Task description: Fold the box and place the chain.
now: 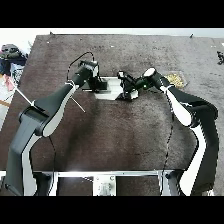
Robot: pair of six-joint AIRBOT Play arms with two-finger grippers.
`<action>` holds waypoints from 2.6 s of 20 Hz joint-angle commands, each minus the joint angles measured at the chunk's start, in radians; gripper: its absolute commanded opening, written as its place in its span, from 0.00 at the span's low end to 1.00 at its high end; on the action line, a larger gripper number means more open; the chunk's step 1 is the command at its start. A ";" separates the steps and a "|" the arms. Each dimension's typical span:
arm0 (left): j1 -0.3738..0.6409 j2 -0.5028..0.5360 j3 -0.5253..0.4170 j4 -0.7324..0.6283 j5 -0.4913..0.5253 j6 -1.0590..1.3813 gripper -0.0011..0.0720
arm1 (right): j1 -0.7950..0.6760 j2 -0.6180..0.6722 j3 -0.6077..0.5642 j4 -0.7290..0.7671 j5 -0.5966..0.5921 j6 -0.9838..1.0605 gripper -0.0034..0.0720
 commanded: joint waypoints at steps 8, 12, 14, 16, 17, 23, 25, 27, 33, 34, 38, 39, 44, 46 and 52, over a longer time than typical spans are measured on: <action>0.001 0.014 0.071 -0.098 -0.127 0.391 0.67 | 0.000 0.000 0.000 0.003 -0.001 0.000 0.76; 0.001 0.070 0.072 -0.085 -0.149 0.470 0.67 | 0.000 0.000 0.000 0.003 -0.001 0.000 0.76; 0.002 0.115 0.072 -0.072 -0.117 0.516 0.67 | 0.000 0.000 0.000 0.003 -0.001 0.000 0.76; 0.002 0.159 0.072 -0.047 -0.082 0.572 0.68 | 0.000 0.000 0.000 0.003 -0.001 0.000 0.76; 0.003 0.176 0.071 -0.044 -0.063 0.605 0.67 | 0.000 0.000 0.000 0.003 -0.001 0.000 0.76; 0.120 0.219 0.071 -0.094 0.045 0.698 0.67 | 0.000 0.000 0.000 0.003 -0.001 0.000 0.76; 0.159 0.219 0.071 -0.094 0.071 0.697 0.67 | 0.000 0.000 0.000 0.003 -0.001 0.000 0.76; 0.180 0.219 0.071 -0.096 0.141 0.696 0.67 | 0.000 0.000 0.000 0.003 -0.001 0.000 0.76; 0.325 0.215 -0.050 -0.626 0.278 1.175 0.67 | 0.000 0.000 0.000 0.003 -0.001 0.000 0.76; 0.365 0.215 -0.076 -0.769 0.264 1.340 0.67 | 0.000 0.000 0.000 0.003 -0.001 0.000 0.76; 0.485 0.198 -0.203 -1.104 0.132 1.940 0.52 | 0.000 0.000 0.000 0.003 -0.001 0.000 0.76; 0.500 0.175 -0.224 -1.160 0.105 2.014 0.52 | 0.000 0.000 0.000 0.003 -0.001 0.000 0.76; 0.465 0.014 -0.230 -1.187 0.033 2.127 0.91 | 0.000 0.000 0.000 0.003 -0.001 0.000 0.76; 0.438 -0.026 -0.230 -1.189 0.012 2.226 0.98 | 0.000 0.000 0.000 0.003 -0.001 0.000 0.76; 0.423 -0.070 -0.230 -1.191 -0.055 2.340 1.00 | 0.000 0.000 0.000 0.003 -0.001 0.000 0.76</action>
